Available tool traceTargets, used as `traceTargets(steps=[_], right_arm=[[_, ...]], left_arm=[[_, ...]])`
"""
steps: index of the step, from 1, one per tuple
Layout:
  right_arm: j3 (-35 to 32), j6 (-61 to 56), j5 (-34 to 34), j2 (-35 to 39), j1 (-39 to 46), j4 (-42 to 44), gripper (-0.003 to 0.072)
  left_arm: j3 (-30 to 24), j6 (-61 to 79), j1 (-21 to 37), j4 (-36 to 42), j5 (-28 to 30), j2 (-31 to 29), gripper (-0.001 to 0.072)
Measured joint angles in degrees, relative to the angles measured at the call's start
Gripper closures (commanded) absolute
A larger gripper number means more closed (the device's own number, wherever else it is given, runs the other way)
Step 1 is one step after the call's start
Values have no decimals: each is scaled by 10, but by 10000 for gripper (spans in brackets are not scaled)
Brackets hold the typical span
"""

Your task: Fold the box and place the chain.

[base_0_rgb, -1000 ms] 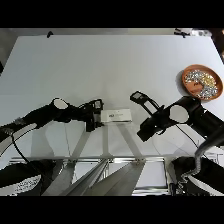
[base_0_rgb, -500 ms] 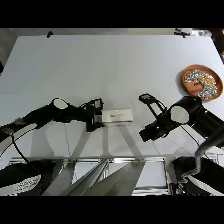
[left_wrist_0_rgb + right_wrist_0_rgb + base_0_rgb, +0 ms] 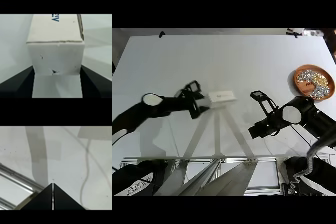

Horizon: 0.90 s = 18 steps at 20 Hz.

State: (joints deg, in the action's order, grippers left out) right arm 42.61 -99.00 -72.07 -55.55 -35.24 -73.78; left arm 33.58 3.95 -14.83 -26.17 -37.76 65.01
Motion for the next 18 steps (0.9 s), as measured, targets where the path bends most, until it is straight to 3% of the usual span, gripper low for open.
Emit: traceTargets(steps=[4,9,12,18], right_arm=[[0,0,27,0,0,1,676],[0,0,38,0,0,5,676],[0,0,41,0,0,7,676],[0,0,42,0,0,7,676]], left_arm=[[0,-87,153,-33,33,-61,707],[0,-156,321,-95,36,-81,707],[0,-223,370,-183,24,-74,707],[0,-397,396,-407,-52,-40,705]])
